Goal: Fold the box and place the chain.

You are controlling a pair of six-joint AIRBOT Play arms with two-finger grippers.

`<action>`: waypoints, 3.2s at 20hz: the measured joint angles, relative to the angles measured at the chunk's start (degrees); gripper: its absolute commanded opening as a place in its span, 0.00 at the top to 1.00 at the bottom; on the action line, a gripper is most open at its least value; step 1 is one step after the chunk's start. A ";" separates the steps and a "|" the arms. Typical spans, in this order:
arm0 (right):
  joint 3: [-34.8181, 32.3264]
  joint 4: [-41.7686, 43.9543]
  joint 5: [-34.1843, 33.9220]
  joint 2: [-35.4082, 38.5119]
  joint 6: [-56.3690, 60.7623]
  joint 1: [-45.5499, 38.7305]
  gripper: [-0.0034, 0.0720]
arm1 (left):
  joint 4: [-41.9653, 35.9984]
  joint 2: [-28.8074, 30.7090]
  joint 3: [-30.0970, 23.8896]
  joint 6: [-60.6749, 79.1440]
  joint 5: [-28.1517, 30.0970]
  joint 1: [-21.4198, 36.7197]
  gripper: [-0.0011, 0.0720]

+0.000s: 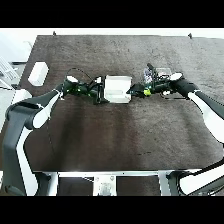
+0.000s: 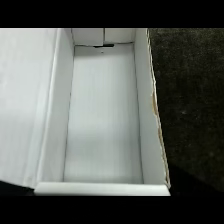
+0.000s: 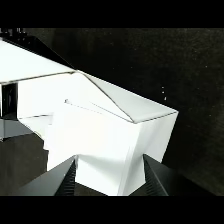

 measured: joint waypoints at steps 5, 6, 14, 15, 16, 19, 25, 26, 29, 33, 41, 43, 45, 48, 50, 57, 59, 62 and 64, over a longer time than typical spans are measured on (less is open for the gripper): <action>1.38 -0.72 -0.22 0.00 0.61 1.22 0.30 | -0.02 0.02 0.00 -0.02 0.09 0.09 0.59; 1.99 -1.70 -0.28 0.00 1.70 1.49 0.30 | -0.07 0.00 0.00 -0.07 0.15 0.04 0.59; 6.08 -11.69 -0.24 0.00 10.40 4.22 0.30 | 0.00 0.00 0.00 -0.02 0.00 0.04 0.59; 6.34 -12.83 -0.26 0.00 11.34 4.59 0.30 | 0.00 0.00 -0.02 -0.02 0.00 0.04 0.59; 6.54 -14.03 -0.26 0.00 12.48 4.98 0.30 | 0.02 0.00 0.00 0.00 -0.07 0.02 0.59; 7.30 -17.92 -0.31 0.00 15.96 6.27 0.30 | 0.02 0.00 0.00 0.00 -0.07 0.02 0.59; 11.21 -26.80 -0.92 -1.44 24.33 9.46 0.30 | 0.00 0.00 0.00 0.00 0.02 0.02 0.59; 12.22 -27.87 -0.52 -2.12 25.66 9.92 0.30 | 0.00 0.00 -0.02 -0.02 0.07 0.02 0.59; 14.97 -31.17 1.18 -4.04 29.03 10.97 0.33 | 0.00 0.00 0.00 -0.02 0.07 0.02 0.59; 17.49 -36.13 2.34 -5.09 33.11 12.66 0.37 | -0.02 0.00 0.00 -0.02 0.07 0.02 0.59; 23.56 -43.71 6.08 -9.27 39.32 15.52 0.37 | -0.02 0.00 0.00 -0.02 0.02 0.02 0.59; 25.16 -45.75 8.17 -10.34 40.41 16.04 0.37 | 0.02 0.00 -0.02 0.02 -0.11 0.02 0.59; 26.49 -48.92 10.16 -10.97 41.77 16.59 0.37 | 0.00 0.00 -0.02 0.02 -0.11 -0.07 0.59; 28.09 -53.37 12.11 -11.37 43.69 17.27 0.37 | -0.04 0.00 0.00 0.02 -0.04 -0.02 0.59; 28.76 -55.28 13.22 -11.50 44.83 17.59 0.37 | -0.04 0.00 0.00 0.02 -0.07 -0.04 0.59; 29.73 -58.01 14.21 -11.67 49.40 19.21 0.37 | 0.00 0.00 0.00 0.00 0.00 0.00 0.59; 29.86 -58.58 14.25 -11.76 50.10 20.09 0.37 | 0.00 0.00 0.00 0.00 0.00 0.00 0.59; 29.94 -59.12 14.43 -12.11 51.30 20.61 0.40 | 0.00 0.00 0.00 0.00 0.00 0.00 0.59; 29.99 -59.17 14.51 -12.28 52.00 20.87 0.42 | 0.00 0.00 -0.02 0.00 0.00 0.00 0.59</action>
